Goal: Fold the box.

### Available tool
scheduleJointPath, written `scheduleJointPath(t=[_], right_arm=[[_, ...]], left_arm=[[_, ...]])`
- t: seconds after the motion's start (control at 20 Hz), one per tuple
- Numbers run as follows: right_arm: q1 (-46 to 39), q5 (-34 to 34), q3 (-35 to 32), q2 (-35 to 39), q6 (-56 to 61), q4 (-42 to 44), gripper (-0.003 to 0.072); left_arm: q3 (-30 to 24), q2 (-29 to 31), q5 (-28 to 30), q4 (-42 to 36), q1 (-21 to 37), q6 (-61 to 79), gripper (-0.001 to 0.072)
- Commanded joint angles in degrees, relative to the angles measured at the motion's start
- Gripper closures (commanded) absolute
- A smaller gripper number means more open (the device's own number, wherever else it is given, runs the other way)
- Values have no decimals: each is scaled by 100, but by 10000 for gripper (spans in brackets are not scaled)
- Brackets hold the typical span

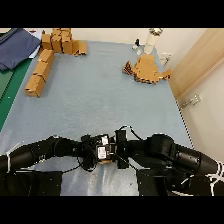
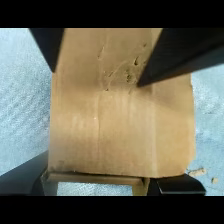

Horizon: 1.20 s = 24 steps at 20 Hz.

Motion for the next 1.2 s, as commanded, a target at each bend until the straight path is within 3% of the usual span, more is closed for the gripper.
scheduleJointPath(t=[0.0,0.15,0.35,0.6,1.15], right_arm=[[83,-323,2,118,11,114,252],[297,-518,-94,481,138,39,252],[326,50,-590,925,127,-2,252],[330,597,-686,737,107,-439,252],[739,636,-907,632,136,-590,252]], left_arm=[[0,2,2,2,4,0,178],[0,2,2,2,4,2,178],[0,2,2,2,7,2,178],[0,2,4,2,4,2,178],[0,2,2,2,4,2,178]])
